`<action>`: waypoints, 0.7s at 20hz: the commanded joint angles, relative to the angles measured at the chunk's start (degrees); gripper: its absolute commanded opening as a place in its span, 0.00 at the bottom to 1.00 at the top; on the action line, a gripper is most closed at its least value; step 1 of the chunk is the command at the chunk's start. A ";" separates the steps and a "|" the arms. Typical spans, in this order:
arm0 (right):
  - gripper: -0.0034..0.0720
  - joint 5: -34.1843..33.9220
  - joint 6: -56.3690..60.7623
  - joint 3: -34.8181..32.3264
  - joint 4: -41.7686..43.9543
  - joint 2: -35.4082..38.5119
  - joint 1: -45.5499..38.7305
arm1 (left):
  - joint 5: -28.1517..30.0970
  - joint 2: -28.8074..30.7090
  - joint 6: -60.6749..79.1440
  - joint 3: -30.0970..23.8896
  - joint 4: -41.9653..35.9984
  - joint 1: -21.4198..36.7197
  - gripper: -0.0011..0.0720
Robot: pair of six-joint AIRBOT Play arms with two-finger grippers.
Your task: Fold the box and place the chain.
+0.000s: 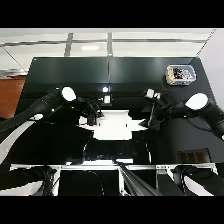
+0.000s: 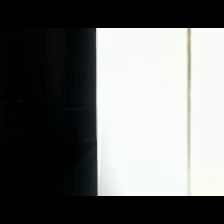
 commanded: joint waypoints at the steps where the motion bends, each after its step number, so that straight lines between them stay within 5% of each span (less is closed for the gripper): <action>1: 0.94 -7.26 -4.22 -5.31 -0.09 -0.39 5.68 | 1.20 -0.28 -0.44 0.09 1.79 -0.39 0.05; 14: 0.94 -12.02 -12.74 -9.70 -0.85 -0.63 12.07 | -5.86 -0.26 -1.75 2.19 1.79 -0.39 0.05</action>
